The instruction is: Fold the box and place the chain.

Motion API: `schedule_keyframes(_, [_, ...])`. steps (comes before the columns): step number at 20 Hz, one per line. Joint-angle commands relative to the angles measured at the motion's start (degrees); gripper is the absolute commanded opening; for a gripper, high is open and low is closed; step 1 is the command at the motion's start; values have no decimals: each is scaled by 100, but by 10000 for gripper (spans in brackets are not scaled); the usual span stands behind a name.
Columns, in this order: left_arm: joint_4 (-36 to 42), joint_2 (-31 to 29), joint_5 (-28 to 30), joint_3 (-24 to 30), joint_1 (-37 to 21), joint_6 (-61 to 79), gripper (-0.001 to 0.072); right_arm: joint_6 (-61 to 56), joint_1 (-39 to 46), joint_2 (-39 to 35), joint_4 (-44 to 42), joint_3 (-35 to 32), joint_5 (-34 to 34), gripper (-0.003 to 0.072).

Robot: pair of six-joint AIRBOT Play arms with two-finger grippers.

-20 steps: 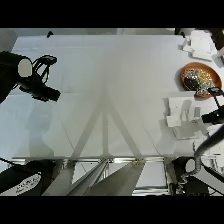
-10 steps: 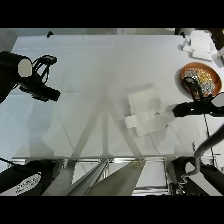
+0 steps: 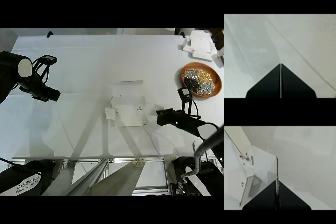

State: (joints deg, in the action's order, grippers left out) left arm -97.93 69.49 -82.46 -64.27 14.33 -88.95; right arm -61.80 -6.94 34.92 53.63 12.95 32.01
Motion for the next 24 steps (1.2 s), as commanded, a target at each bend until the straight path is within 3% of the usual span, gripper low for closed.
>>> schedule_keyframes(1, [42,-2,356,2,-2,2,12,-269,-280,-199,103,-192,-201,13])
schedule_keyframes(5, [151,-4,964,0,-2,-9,12,-269,-407,-199,129,-192,-129,14])
schedule_keyframes(8, [774,-2,1108,0,0,9,11,-269,-407,-199,164,-192,-98,14])
schedule_keyframes(11, [1292,42,1812,2,2,48,30,-269,-407,-199,164,-192,-90,15])
schedule_keyframes(13, [2175,177,2009,2,46,852,341,-269,-407,-199,164,-192,-92,15])
schedule_keyframes(18, [5237,986,1309,2,212,4199,402,-267,-407,-199,164,-192,26,15])
schedule_keyframes(20, [5713,1346,1204,2,319,4800,499,-260,-407,-199,168,-192,208,16])
schedule_keyframes(24, [6181,1888,1266,2,404,5587,515,-223,-407,-199,168,-192,361,16])
